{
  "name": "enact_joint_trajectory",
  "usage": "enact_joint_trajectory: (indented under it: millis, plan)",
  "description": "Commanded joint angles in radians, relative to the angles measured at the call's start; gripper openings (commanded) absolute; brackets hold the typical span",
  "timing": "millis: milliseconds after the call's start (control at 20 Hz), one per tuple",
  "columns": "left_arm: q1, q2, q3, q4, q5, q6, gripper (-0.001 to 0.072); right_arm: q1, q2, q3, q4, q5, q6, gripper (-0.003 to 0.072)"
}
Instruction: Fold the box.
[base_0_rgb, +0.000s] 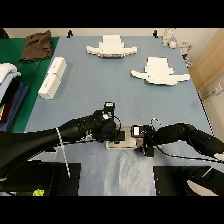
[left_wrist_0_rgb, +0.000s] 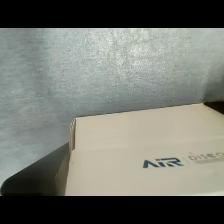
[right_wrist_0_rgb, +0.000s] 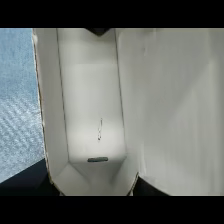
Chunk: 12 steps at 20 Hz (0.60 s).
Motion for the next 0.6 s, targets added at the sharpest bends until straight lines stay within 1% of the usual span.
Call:
enact_joint_trajectory:
  millis: [0, 150, 250, 350, 400, 450, 550]
  plan:
    - [0.000, 0.024, 0.050, 0.029, -0.111, 0.005, 0.0443, 0.000, 0.001, 0.000, 0.001, 0.000, 0.001, 0.0514]
    - [0.000, 0.097, 0.097, 0.078, -0.235, 0.013, 0.0443, 0.000, 0.001, 0.000, 0.001, 0.000, 0.001, 0.0514]
    - [0.000, 0.166, 0.105, 0.083, -0.326, 0.029, 0.0441, 0.000, 0.001, 0.000, 0.001, 0.001, 0.001, 0.0514]
    - [0.000, 0.229, 0.105, 0.075, -0.377, 0.033, 0.0437, 0.000, 0.001, 0.000, 0.001, 0.001, 0.001, 0.0514]
    - [0.000, 0.252, 0.105, 0.062, -0.372, 0.032, 0.0258, 0.000, 0.001, 0.000, 0.001, 0.000, 0.001, 0.0514]
    - [0.000, 0.270, 0.105, 0.060, -0.362, 0.051, 0.0023, 0.000, 0.001, 0.000, 0.001, 0.000, 0.001, 0.0514]
    - [0.000, 0.279, 0.104, 0.060, -0.325, 0.112, 0.0016, 0.000, 0.001, 0.000, 0.001, 0.000, 0.001, 0.0514]
